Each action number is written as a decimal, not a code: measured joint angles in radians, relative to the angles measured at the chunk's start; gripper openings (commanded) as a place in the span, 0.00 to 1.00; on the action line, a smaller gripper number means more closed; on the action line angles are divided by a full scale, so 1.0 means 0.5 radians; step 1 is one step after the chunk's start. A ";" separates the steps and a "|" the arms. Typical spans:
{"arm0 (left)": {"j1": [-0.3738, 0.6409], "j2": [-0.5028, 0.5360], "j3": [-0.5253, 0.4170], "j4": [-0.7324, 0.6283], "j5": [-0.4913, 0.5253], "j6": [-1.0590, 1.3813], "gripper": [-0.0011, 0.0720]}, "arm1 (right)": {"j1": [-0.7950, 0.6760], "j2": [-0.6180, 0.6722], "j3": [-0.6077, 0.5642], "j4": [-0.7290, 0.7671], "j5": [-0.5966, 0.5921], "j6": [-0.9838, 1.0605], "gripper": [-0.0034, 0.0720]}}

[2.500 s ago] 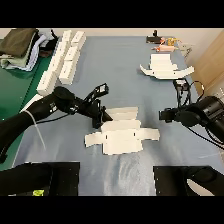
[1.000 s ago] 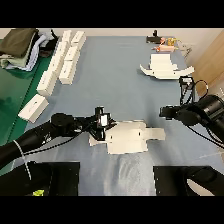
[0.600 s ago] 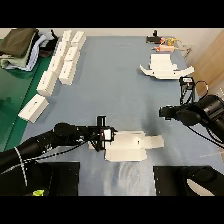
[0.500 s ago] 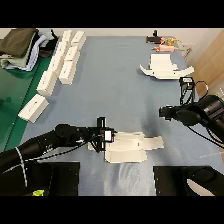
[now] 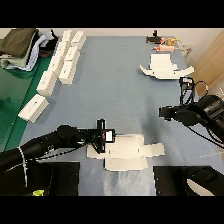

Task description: Fold the box.

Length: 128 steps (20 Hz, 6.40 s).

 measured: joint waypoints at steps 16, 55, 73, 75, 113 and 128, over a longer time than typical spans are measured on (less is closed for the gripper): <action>0.189 0.002 0.350 0.167 0.117 -0.227 0.04 | 0.001 0.000 0.001 0.050 0.001 0.000 0.46; -0.105 0.311 -0.018 0.150 0.272 -0.076 0.03 | 0.000 0.001 0.001 0.091 0.002 0.043 0.46; -0.188 0.263 -0.045 0.141 0.401 -0.043 0.04 | 0.001 0.000 0.000 0.098 0.052 0.057 0.46; -0.185 0.323 -0.002 0.140 0.436 -0.043 0.04 | 0.000 0.000 0.000 0.098 0.053 0.057 0.46; -0.563 0.264 -0.120 0.266 0.699 -0.755 0.03 | 0.000 0.000 0.000 0.172 0.075 0.058 0.46; 0.153 0.117 0.062 0.687 -0.425 -1.065 0.04 | 0.001 0.000 0.000 0.186 0.088 0.058 0.46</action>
